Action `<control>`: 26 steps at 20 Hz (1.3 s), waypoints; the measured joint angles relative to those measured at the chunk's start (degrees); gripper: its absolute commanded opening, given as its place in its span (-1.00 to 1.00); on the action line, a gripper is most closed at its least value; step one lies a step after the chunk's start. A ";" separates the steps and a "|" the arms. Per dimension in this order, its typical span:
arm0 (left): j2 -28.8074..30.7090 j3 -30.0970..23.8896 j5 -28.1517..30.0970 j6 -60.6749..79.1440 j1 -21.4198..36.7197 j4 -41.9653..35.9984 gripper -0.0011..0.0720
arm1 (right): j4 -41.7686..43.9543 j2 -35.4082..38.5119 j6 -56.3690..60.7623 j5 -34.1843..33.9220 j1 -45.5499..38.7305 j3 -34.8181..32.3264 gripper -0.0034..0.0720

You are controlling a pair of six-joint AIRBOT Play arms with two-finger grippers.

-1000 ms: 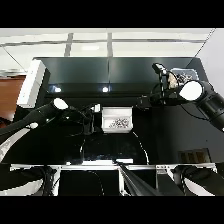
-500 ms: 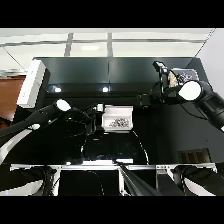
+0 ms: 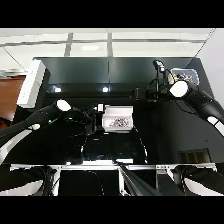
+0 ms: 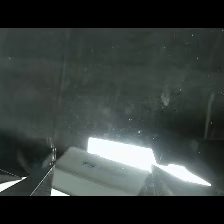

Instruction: Fold the box and place the chain.

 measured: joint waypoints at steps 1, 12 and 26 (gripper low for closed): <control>0.00 0.00 0.00 0.00 0.00 0.00 0.11 | 0.17 -0.33 -1.51 0.92 -0.02 0.00 0.88; 0.00 0.00 0.13 0.04 -0.04 0.00 0.11 | 3.26 1.92 -49.70 18.38 2.58 3.65 0.87; 0.00 0.00 0.11 0.04 -0.04 0.02 0.12 | 11.98 -0.68 -73.46 16.63 6.14 -1.57 0.87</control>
